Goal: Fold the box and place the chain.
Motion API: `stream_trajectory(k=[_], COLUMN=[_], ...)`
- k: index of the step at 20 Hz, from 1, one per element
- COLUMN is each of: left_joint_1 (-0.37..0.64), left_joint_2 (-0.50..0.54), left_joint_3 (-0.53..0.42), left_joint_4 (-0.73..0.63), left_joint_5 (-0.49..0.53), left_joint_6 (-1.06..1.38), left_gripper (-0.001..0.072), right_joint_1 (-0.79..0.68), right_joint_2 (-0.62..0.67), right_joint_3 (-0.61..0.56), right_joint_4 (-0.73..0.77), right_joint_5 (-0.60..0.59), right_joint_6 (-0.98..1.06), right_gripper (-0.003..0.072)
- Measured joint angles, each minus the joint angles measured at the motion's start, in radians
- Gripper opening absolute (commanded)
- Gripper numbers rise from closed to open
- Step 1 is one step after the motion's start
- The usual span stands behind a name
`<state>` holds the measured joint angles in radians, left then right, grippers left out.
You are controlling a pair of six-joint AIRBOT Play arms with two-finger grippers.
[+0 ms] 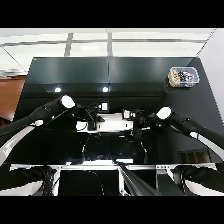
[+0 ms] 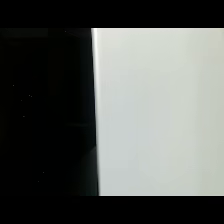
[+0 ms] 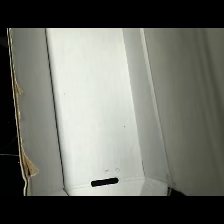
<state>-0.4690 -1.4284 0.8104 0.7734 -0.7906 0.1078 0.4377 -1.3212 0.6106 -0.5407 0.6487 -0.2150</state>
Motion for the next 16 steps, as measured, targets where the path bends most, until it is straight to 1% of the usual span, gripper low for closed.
stream_trajectory(k=[16], left_joint_1=[0.0], left_joint_2=[0.0], left_joint_3=[0.0], left_joint_4=[0.0], left_joint_5=[0.002], left_joint_6=[0.0], left_gripper=[0.0027], right_joint_1=[0.007], right_joint_2=[-0.005], right_joint_3=[0.004], right_joint_4=[0.005], right_joint_5=[-0.024], right_joint_6=[0.007], right_gripper=[0.0705])
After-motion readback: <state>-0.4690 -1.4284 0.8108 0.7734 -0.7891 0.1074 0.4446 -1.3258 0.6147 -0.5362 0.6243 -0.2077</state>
